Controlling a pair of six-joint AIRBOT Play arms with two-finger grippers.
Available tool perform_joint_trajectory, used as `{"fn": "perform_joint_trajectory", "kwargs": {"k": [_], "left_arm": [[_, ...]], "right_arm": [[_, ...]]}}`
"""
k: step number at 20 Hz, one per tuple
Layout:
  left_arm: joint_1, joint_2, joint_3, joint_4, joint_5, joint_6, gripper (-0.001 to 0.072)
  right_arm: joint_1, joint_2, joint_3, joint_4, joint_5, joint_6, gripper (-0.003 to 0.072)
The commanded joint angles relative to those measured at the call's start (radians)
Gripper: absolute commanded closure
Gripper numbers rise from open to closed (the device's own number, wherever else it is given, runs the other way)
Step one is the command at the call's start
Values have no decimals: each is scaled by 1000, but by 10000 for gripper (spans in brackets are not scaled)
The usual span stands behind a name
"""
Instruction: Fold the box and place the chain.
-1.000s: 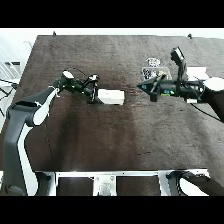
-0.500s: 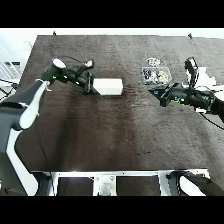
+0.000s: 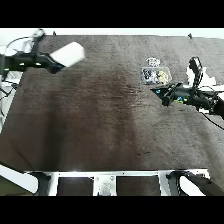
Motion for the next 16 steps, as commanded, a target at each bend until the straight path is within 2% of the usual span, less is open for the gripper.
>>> {"fn": "perform_joint_trajectory", "kwargs": {"k": [1,5,9,16], "left_arm": [[149,53,-105,14,241,-140,698],[234,53,-219,13,441,-140,696],[245,50,-340,5,661,-144,694],[245,-46,-349,1,665,-161,692]], "right_arm": [[0,1,0,9,1,7,675],[0,1,0,18,-2,24,675],[0,0,0,51,-3,24,675],[0,0,0,57,-9,24,675]]}}
